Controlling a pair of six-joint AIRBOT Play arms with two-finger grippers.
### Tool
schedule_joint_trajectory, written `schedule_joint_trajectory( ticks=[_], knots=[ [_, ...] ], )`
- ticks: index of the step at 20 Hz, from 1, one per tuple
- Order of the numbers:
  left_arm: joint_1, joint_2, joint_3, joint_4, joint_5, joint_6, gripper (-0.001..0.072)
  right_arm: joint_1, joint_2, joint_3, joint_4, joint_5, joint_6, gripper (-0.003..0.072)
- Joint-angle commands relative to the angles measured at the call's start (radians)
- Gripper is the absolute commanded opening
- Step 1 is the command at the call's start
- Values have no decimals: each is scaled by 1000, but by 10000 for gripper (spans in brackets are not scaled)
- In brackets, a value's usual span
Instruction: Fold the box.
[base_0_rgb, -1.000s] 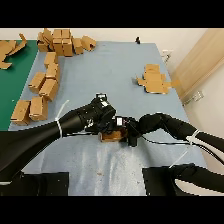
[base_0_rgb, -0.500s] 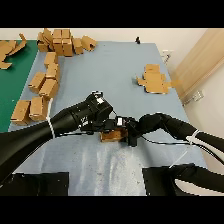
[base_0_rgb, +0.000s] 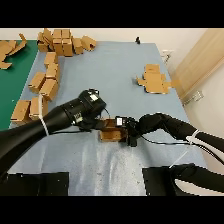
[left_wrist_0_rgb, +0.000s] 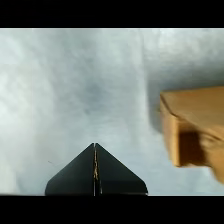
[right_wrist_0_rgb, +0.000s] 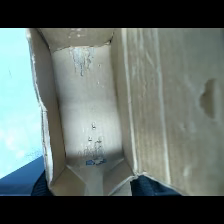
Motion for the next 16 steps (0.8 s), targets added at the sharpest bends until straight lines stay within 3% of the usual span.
schedule_joint_trajectory(
  ticks=[1, 4, 6, 7, 10, 13, 16],
  knots=[
    [211, 15, -79, -106, 152, 420, 9, 0, 0, 0, -4, 0, 0, 557],
    [544, -43, -124, -574, 282, 1047, 9, 0, 0, 0, -5, 0, 0, 556],
    [699, -96, -123, -880, 285, 1423, 9, 0, 0, 0, -5, 0, 0, 557],
    [732, -111, -124, -945, 313, 1523, 9, 0, 0, 0, -4, 0, 0, 556],
    [685, -98, -163, -952, 406, 1720, 9, 0, 0, 0, -4, 0, 0, 556],
    [564, -31, -291, -965, 478, 1904, 8, 0, 0, 0, -4, 3, 0, 556],
    [426, 113, -480, -975, 728, 2058, 8, 1, 0, 0, -4, 7, 0, 556]
  ],
)
